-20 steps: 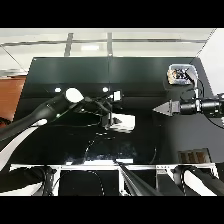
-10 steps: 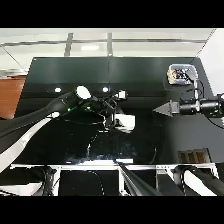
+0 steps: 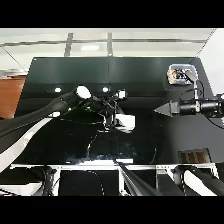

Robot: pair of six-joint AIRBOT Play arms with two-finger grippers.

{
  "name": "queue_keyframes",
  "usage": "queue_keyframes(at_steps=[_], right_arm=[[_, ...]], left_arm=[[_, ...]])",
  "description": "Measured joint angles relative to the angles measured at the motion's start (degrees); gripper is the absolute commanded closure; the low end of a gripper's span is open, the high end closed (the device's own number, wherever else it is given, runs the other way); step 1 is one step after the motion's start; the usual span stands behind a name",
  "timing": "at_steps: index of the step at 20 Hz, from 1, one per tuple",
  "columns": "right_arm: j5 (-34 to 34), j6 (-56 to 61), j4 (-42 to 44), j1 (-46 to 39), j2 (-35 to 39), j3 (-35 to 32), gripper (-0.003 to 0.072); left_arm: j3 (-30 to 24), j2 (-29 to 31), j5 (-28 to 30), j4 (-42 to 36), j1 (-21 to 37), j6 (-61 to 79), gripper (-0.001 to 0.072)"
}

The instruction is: Fold the box and place the chain.

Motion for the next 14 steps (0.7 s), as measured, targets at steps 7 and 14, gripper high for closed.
queue_keyframes(at_steps=[7, 14], right_arm=[[0.00, 0.00, -0.04, 0.00, 0.00, 0.00, 0.0673], [-0.70, 0.00, -0.07, 0.00, 0.00, 0.00, 0.0673]], left_arm=[[1.36, -0.07, 0.57, -0.02, 0.13, -0.39, 0.0006], [1.51, -1.05, 1.53, -0.04, 0.15, -0.42, 0.0006]])
